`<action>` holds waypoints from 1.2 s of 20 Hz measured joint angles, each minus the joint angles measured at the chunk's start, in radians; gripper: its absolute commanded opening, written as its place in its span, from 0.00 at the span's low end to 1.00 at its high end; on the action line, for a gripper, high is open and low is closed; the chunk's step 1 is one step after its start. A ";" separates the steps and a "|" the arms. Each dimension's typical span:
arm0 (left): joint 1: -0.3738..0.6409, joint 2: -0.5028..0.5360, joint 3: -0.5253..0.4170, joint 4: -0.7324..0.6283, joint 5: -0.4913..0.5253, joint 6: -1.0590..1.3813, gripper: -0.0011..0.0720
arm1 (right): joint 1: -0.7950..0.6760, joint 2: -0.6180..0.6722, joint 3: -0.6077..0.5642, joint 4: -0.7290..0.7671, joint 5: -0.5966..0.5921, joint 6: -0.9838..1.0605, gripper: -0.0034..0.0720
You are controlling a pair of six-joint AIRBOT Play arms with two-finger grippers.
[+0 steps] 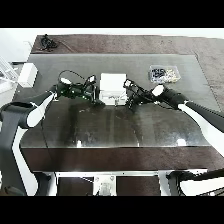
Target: Fold the box and place the chain.
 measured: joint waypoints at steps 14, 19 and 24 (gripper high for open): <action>0.000 0.000 0.000 0.001 -0.002 0.000 0.67 | 0.018 0.339 0.035 -0.065 -0.007 0.239 0.05; 0.000 0.000 0.000 0.000 -0.002 0.000 0.67 | 0.093 0.410 0.104 -0.062 -0.099 0.314 0.05; 0.000 0.000 0.000 0.000 -0.002 0.000 0.67 | 0.136 0.367 0.117 -0.063 -0.133 0.364 0.05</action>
